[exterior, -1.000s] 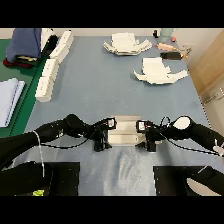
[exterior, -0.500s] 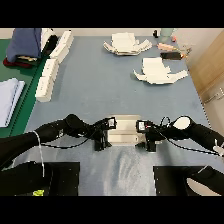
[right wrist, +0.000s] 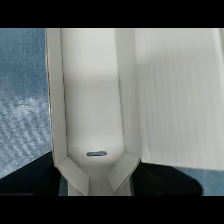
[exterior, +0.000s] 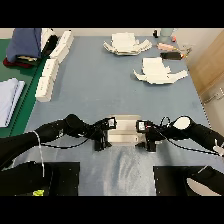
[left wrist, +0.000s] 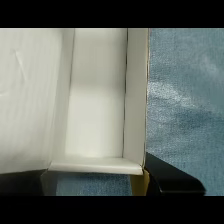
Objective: Fold the box.
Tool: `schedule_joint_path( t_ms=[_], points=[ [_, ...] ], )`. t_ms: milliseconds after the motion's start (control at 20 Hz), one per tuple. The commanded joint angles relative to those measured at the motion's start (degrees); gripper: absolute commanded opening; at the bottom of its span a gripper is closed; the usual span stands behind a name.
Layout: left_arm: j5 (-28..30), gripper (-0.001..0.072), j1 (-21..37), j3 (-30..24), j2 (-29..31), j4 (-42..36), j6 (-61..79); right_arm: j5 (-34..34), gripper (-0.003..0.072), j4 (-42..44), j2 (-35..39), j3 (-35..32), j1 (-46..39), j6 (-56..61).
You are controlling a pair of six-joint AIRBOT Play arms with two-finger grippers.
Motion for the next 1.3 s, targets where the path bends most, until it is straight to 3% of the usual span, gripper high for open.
schedule_joint_path(
  t_ms=[0,350,450,750,1100,1250],
  points=[
    [0.04,0.0491,0.07,-0.04,-0.02,-0.11,0.0,0.0,0.0582,0.0,0.04,0.0,-0.02,0.02],
    [0.02,0.0491,0.07,-0.04,-0.02,-0.11,0.0,-0.02,0.0584,0.0,0.04,0.0,-0.02,0.02],
    [0.02,0.0491,0.07,-0.04,-0.04,-0.11,0.0,0.0,0.072,0.52,0.07,0.0,-0.02,0.04],
    [0.02,0.0491,0.07,-0.04,-0.02,-0.11,0.0,0.02,0.072,-0.44,2.43,0.02,-0.02,0.11],
    [0.02,0.0491,0.07,-0.04,-0.02,-0.11,0.0,3.3,0.072,-16.22,14.95,0.0,-0.63,25.18],
    [0.02,0.0491,0.07,-0.04,-0.02,-0.11,0.0,5.18,0.072,-17.55,22.56,0.0,-0.61,33.2]
  ],
)
